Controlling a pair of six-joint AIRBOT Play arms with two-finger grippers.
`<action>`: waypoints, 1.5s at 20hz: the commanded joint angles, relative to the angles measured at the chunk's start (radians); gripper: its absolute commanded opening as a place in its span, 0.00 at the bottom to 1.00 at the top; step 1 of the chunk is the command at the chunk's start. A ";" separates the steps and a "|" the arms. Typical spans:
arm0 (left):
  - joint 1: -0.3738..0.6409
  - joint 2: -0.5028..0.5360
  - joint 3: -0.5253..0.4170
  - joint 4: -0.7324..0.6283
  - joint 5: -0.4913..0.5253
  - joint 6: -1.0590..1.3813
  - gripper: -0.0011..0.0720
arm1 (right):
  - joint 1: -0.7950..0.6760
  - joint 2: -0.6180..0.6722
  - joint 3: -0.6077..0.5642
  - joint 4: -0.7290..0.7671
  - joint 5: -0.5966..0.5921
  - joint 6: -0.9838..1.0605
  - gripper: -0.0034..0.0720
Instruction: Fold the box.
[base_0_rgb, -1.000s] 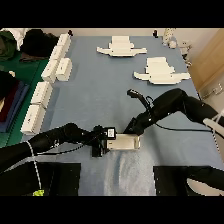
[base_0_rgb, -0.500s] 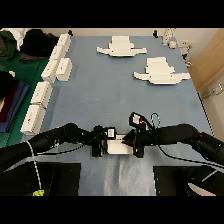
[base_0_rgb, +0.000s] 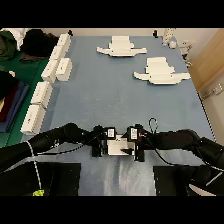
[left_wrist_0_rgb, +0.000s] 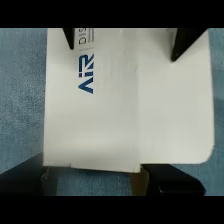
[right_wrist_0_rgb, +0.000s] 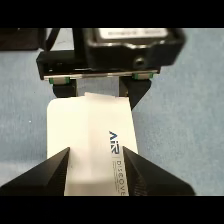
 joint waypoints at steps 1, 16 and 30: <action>0.000 0.000 0.000 0.000 0.000 0.000 0.37 | 0.005 -0.021 0.000 -0.076 -0.008 -0.033 0.75; 0.000 0.000 0.000 0.000 0.000 0.000 0.37 | 0.005 -0.011 0.016 -0.141 0.049 -0.101 0.75; 0.000 0.000 0.000 0.000 0.000 0.000 0.37 | 0.005 0.031 0.023 -0.154 0.101 -0.101 0.75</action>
